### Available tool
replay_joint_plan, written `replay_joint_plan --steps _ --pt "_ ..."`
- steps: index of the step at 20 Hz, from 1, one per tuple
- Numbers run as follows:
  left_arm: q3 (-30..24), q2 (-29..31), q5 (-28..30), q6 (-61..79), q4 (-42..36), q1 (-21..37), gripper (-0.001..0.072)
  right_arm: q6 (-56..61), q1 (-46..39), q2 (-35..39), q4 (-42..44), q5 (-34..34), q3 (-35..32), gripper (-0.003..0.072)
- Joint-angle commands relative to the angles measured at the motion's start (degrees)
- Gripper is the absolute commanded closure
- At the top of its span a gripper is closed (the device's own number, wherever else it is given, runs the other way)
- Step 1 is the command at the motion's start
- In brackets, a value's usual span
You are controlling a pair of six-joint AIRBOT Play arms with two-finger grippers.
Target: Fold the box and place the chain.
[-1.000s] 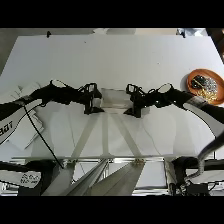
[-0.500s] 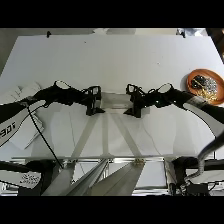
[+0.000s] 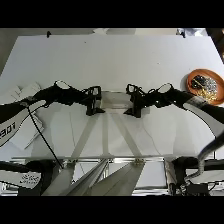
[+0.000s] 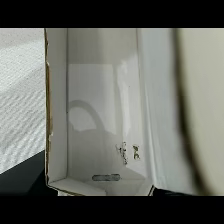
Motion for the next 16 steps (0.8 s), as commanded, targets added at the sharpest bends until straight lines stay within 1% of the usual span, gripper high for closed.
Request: replay_joint_plan --steps 1,8,9,10,11,16 --pt "0.0 0.0 0.0 0.0 0.1 0.0 0.0373 0.0 0.0 0.0 0.0 0.0 0.0 0.0288" --pt "0.0 0.0 0.0 0.0 0.1 0.0 0.0374 0.0 0.0 0.0 0.0 0.0 0.0 0.0288" --pt "0.0 0.0 0.0 0.0 0.1 0.0 0.0388 0.0 0.0 0.0 0.1 0.0 0.0 0.0288" --pt "0.0 0.0 0.0 0.0 0.1 0.0 0.0523 0.0 0.0 0.0 0.1 0.0 0.0 0.0288" --pt "0.0 0.0 0.0 0.1 0.1 0.0 0.0702 0.0 0.0 0.0 0.0 0.0 0.0 0.0288" --pt "0.0 0.0 0.0 0.1 0.1 0.0 0.0692 0.0 0.0 0.0 0.1 0.0 0.0 0.0289"
